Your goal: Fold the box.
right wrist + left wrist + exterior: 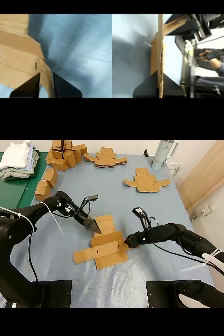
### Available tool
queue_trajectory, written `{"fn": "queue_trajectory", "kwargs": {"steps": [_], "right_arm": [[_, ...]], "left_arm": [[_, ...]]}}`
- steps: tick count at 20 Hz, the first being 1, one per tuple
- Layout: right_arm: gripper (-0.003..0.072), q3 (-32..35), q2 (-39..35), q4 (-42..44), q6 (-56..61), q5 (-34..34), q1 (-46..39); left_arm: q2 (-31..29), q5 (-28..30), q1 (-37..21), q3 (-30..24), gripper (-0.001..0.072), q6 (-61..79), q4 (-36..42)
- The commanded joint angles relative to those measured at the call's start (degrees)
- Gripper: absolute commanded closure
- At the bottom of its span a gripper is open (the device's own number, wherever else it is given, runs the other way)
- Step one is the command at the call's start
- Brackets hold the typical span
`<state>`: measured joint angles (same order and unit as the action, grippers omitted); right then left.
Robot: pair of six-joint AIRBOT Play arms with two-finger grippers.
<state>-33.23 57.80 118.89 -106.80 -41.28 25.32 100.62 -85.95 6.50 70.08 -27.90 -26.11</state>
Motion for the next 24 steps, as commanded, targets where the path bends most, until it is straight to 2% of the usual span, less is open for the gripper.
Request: {"fn": "queue_trajectory", "kwargs": {"steps": [1,2,4,6,8,9,10,14,19,23,24], "right_arm": [[0.0390,-3.9,-0.3,-19.9,20.2,-1.9,-4.0],[0.0381,-5.8,-0.4,-26.1,26.1,-3.5,-6.0],[0.0382,-9.0,-0.5,-32.8,32.7,-5.7,-9.9],[0.0399,-10.2,-0.5,-32.6,33.9,-5.7,-12.6],[0.0429,-10.1,-0.3,-32.5,33.9,-5.8,-13.0],[0.0496,-10.1,-0.2,-32.4,33.9,-5.7,-12.9],[0.0602,-10.1,0.0,-32.0,33.9,-5.7,-12.9],[0.0612,-10.1,0.5,-31.6,33.9,-5.5,-12.9],[0.0611,-10.1,0.5,-31.4,33.9,-5.6,-12.9],[0.0616,-10.1,0.5,-31.0,33.9,-5.6,-12.9],[0.0649,-10.1,0.5,-30.9,33.9,-5.6,-12.9]], "left_arm": [[-3.2,7.4,2.0,0.8,0.0700,5.8,0.0],[-4.2,9.5,2.9,0.8,0.0700,7.1,0.0],[-6.1,12.9,5.0,0.8,0.0700,9.9,-0.1],[-7.9,15.2,7.7,0.8,0.0701,12.1,-1.0],[-9.5,18.6,11.0,0.8,0.0701,13.0,-5.5],[-9.8,19.3,12.7,0.8,0.0701,13.2,-7.7],[-9.8,19.5,13.9,0.8,0.0701,13.5,-8.7],[-9.6,24.6,17.0,0.1,0.0701,13.5,-10.2],[-9.8,26.5,17.5,-1.3,0.0702,12.9,-9.9],[-14.0,32.8,18.5,-6.1,0.0703,13.5,-9.7],[-15.3,33.7,18.7,-7.4,0.0703,14.2,-9.6]]}}
